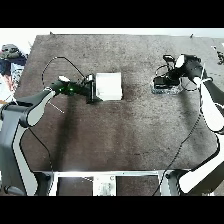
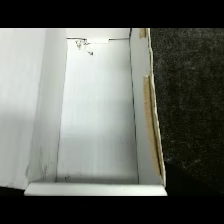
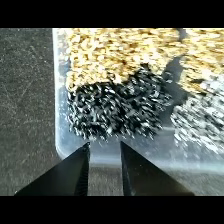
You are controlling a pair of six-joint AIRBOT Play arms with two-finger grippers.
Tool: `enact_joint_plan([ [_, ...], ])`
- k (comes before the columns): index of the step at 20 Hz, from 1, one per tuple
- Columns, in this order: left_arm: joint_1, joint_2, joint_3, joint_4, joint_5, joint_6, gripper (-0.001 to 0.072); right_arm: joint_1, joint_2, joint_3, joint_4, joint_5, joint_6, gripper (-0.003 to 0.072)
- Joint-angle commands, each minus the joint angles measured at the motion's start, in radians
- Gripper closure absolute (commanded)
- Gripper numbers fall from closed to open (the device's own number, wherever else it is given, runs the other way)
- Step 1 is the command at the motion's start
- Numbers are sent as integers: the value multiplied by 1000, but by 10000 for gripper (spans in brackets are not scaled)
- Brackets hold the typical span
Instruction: Fold the box and place the chain.
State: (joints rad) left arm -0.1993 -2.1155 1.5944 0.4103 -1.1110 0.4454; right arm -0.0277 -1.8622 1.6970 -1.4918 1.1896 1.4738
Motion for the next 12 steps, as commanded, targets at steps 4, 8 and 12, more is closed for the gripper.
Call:
enact_joint_plan([
  [4,1,0,0,0,0,0,543,-3,-39,-2,4,-34,-16,455],
  [8,1,0,0,0,0,0,543,-2,-43,-2,5,-71,-24,469],
  [12,1,0,0,0,0,0,543,-3,-43,-2,5,-68,-38,658],
])
